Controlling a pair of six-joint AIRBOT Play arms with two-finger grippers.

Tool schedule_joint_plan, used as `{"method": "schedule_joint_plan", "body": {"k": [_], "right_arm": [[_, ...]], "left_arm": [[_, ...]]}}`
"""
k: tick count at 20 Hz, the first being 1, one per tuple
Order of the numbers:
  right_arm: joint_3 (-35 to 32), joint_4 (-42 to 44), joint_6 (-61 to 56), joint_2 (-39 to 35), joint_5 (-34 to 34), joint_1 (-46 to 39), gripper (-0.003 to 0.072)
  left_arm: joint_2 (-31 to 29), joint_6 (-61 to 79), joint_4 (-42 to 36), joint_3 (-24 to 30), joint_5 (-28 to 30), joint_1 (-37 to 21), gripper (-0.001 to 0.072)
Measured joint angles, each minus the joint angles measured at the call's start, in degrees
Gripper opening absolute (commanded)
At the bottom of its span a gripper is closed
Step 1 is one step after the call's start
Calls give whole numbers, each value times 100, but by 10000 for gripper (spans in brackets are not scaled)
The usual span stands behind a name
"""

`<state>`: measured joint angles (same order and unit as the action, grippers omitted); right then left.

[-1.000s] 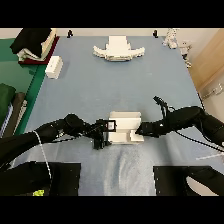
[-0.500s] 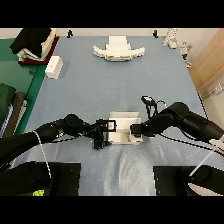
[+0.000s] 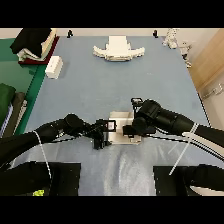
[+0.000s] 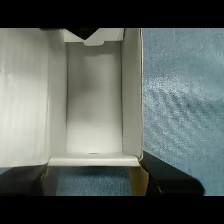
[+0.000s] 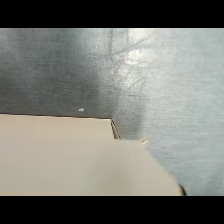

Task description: Fold the box.

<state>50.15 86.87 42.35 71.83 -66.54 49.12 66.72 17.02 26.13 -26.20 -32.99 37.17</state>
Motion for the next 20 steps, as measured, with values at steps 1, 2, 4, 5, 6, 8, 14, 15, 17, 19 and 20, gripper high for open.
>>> {"method": "schedule_joint_plan", "body": {"k": [1, 2, 4, 5, 6, 8, 14, 15, 17, 19, 20], "right_arm": [[28, -37, -79, 44, -22, 17, 295], [46, -70, -149, 70, -90, 31, 256], [68, -133, -238, 109, -188, 44, 28], [76, -153, -289, 116, -214, 44, 2], [81, -160, -293, 127, -214, 52, 2], [87, -162, -310, 138, -219, 55, 2], [98, -66, -323, 138, -201, 68, 532], [111, -70, -315, 136, -254, 76, 532], [164, -129, -293, 122, -435, 55, 532], [245, -120, -225, 52, -614, 59, 532], [295, -138, -188, -11, -697, 57, 532]], "left_arm": [[0, -2, 0, 0, 0, 0, 460], [0, -2, 0, 0, 0, 0, 461], [0, -7, -2, 0, 0, 0, 461], [0, -11, -4, 0, 0, 0, 460], [0, -11, -4, 0, -2, 0, 461], [0, -9, -2, 0, -2, -2, 460], [0, 13, 9, 0, -2, 0, 460], [0, 11, 9, 0, -2, 0, 460], [0, 9, 7, 0, -2, 0, 461], [0, 7, 7, 0, -2, 0, 460], [0, 4, 7, 0, 0, 0, 461]]}}
